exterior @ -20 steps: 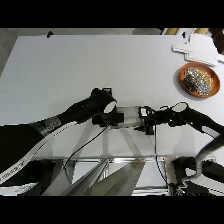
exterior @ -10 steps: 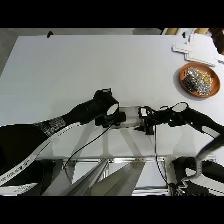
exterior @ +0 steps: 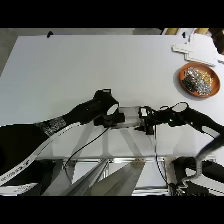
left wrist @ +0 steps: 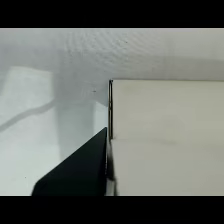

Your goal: Fold the box and place the chain.

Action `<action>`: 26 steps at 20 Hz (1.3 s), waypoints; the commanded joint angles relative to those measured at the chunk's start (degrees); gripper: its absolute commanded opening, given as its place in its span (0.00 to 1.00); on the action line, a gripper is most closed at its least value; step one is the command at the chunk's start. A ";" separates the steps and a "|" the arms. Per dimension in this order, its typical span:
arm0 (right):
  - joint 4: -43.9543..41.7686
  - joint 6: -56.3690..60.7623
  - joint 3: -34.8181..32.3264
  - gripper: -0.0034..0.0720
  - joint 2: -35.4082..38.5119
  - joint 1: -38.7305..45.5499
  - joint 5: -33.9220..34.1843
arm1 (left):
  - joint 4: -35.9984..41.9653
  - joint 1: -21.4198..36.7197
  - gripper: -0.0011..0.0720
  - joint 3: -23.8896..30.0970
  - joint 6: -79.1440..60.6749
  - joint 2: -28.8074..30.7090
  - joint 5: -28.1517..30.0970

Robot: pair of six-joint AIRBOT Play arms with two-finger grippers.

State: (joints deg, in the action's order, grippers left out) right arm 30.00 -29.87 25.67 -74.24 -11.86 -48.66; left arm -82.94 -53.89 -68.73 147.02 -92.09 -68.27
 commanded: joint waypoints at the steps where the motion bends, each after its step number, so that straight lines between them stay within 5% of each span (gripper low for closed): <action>1: -0.02 -0.02 -0.02 0.50 -0.04 -0.04 0.00 | -0.44 0.35 0.22 0.02 -0.48 0.13 -1.75; 7: -0.02 0.00 -0.02 0.50 -0.04 -0.04 0.00 | -0.24 1.49 0.22 0.02 -3.02 0.20 -3.89; 8: -0.02 0.00 -0.02 0.50 -0.04 -0.04 0.00 | -0.20 1.49 0.18 0.02 -3.04 0.20 -3.41; 9: -0.02 0.00 -0.02 0.50 -0.04 -0.04 0.00 | 0.24 1.51 0.01 0.02 -3.21 0.20 -2.80; 12: -0.02 -0.02 -0.02 0.50 -0.04 -0.04 0.00 | 2.71 1.84 0.02 0.02 -5.38 0.11 -1.16; 13: -0.02 0.00 -0.02 0.50 -0.04 -0.04 0.00 | 2.62 1.84 0.06 0.02 -5.42 0.15 -1.14; 15: -0.02 -0.02 -0.02 0.50 -0.04 -0.04 0.00 | 2.56 1.86 0.40 0.02 -6.19 0.24 -1.33; 16: -0.02 -0.02 -0.02 0.50 -0.04 -0.04 0.00 | 2.58 2.05 0.46 0.02 -6.86 0.52 -1.49; 21: -0.02 0.00 -0.02 0.50 -0.04 -0.04 0.00 | 2.99 6.12 0.46 0.02 -21.84 8.04 -4.76; 26: -0.02 0.00 -0.02 0.50 -0.04 -0.04 0.00 | 2.93 12.94 0.50 0.15 -42.80 21.29 -19.08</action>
